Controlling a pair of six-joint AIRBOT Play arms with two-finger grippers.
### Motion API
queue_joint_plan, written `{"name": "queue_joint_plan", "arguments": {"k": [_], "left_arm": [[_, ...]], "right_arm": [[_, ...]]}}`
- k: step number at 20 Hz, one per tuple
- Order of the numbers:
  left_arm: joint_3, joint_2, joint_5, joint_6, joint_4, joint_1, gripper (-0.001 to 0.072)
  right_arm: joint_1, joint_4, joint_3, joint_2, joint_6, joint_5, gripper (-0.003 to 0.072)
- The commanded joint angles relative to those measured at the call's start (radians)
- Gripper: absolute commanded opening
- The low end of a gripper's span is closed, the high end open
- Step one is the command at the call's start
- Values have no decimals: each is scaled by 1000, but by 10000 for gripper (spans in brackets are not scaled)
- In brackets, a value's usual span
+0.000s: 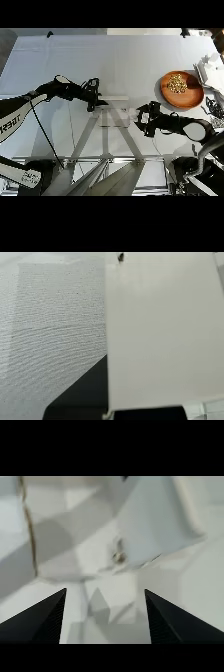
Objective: Fold the box and place the chain.
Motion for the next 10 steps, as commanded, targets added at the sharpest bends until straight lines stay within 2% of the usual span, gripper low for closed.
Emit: {"name": "queue_joint_plan", "arguments": {"k": [1, 3, 5, 8, 10], "left_arm": [[0, -1, 0, 0, 0, -1, 8], [0, -1, 0, 0, 0, -1, 8], [0, -1, 0, 0, 0, -1, 8], [0, -1, 0, 0, 0, -1, 8], [0, -1, 0, 0, 0, -1, 8]], "right_arm": [[-150, 198, 5, -93, -313, 177, 574], [-251, 291, 33, -161, -391, 273, 585], [-297, 301, 83, -233, -434, 323, 626], [-299, 303, 159, -345, -456, 330, 647], [-290, 290, 164, -384, -460, 309, 647]]}}
